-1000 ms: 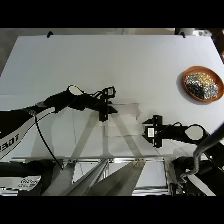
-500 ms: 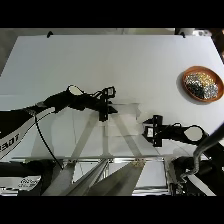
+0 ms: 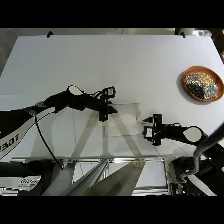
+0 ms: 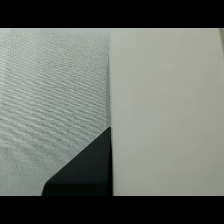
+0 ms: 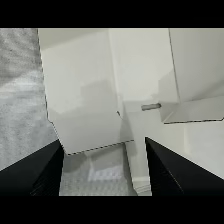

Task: Fold the box and place the chain.

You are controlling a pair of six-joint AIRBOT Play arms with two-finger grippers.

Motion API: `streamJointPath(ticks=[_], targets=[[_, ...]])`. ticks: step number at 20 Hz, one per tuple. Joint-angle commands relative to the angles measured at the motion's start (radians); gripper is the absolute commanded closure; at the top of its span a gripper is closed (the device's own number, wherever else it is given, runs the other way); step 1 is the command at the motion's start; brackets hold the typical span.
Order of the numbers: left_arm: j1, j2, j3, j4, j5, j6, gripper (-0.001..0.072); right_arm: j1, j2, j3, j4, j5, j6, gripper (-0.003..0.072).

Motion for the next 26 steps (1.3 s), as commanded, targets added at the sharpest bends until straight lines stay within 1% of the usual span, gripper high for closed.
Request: streamJointPath(ticks=[1, 3, 8, 10, 13, 16, 20, 23, 26], targets=[[0.000, -0.001, 0.000, 0.000, 0.000, 0.000, 0.0699, 0.011, 0.000, -0.002, 0.007, -0.039, -0.004, 0.0130], [0.000, 0.000, 0.000, 0.000, 0.000, 0.000, 0.0699, 0.011, 0.000, -0.001, 0.033, -0.038, -0.005, 0.0130], [0.000, 0.000, 0.000, 0.000, 0.000, 0.000, 0.0699, 0.011, 0.000, 0.010, 0.180, -0.019, -0.060, 0.0130], [0.000, -0.001, 0.000, 0.000, 0.000, 0.000, 0.0699, 0.011, 0.000, 0.020, 0.208, -0.010, -0.061, 0.0130], [0.000, 0.000, 0.000, 0.000, 0.000, 0.000, 0.0699, 0.011, 0.000, 0.021, 0.201, -0.005, -0.061, 0.0130], [0.000, -0.001, 0.000, 0.000, 0.000, 0.000, 0.0699, 0.011, 0.000, 0.021, 0.144, 0.008, -0.060, 0.0130], [0.000, -0.001, 0.000, 0.000, 0.000, 0.000, 0.0699, 0.011, 0.000, 0.022, 0.227, -0.006, -0.061, 0.0130], [0.000, -0.001, 0.000, 0.000, 0.000, 0.000, 0.0699, 0.008, -0.001, 0.042, 0.242, -0.008, -0.061, 0.0130], [0.000, -0.001, 0.000, 0.000, 0.000, 0.000, 0.0699, -0.058, -0.060, 0.091, 0.225, 0.063, -0.061, 0.0130]])
